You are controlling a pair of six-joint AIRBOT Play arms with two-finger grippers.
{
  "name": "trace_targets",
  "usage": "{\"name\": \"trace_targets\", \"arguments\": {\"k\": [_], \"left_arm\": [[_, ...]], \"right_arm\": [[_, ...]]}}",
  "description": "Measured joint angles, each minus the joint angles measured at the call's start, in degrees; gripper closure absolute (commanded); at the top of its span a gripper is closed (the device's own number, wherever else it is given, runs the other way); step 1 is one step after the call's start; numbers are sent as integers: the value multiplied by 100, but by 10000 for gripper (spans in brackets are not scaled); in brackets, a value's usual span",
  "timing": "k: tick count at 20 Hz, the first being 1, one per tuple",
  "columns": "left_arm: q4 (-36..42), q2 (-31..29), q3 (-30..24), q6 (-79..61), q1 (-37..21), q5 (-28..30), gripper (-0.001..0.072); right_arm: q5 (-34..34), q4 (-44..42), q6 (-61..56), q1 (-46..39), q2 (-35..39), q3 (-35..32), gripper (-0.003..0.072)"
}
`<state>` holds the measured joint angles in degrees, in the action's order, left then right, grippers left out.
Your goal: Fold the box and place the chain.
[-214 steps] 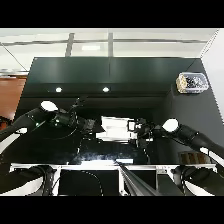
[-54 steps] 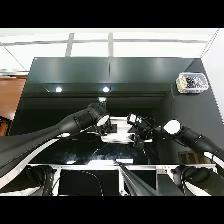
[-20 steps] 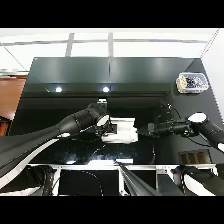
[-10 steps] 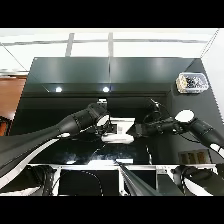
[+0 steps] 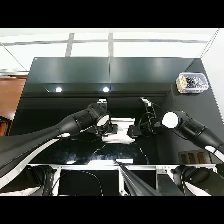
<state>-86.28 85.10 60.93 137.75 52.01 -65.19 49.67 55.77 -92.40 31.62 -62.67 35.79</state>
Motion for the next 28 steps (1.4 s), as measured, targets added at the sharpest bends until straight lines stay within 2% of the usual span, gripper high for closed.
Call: {"name": "trace_targets", "arguments": {"k": [4, 5, 8, 10, 11, 12, 17, 24, 25, 26, 27, 28], "left_arm": [[0, 0, 0, 0, 0, 0, 683], [0, 0, 0, 0, 0, 0, 683], [0, 0, 0, 0, 0, 0, 683], [0, 0, 0, 0, 0, -2, 683], [0, 0, 0, 0, 0, -2, 683], [0, 0, 0, 0, 0, -2, 683], [0, 0, 0, 0, 0, -2, 683], [-2, 0, 0, 2, 0, -4, 683], [-2, 0, 0, 2, 0, -4, 683], [-2, 0, 0, 2, 0, -4, 683], [-2, 0, 0, 2, 0, -2, 683], [-2, 0, 0, 2, 0, -4, 683]], "right_arm": [[-114, 409, -575, 240, -153, 146, 120], [-105, 496, -719, 299, -243, 223, 201], [149, 933, -1226, 533, -518, 560, 201], [428, 1338, -1652, 715, -675, 828, 265], [557, 1504, -1862, 778, -734, 931, 274], [664, 1655, -2059, 828, -785, 1012, 341], [1086, 1921, -2776, 938, -1034, 1189, 347], [1274, 1937, -3115, 1128, -1388, 1469, 379], [1285, 1961, -3161, 1145, -1425, 1488, 413], [1287, 1965, -3195, 1152, -1462, 1504, 507], [1290, 1965, -3226, 1161, -1493, 1519, 508], [1292, 1969, -3248, 1169, -1515, 1526, 574]]}}
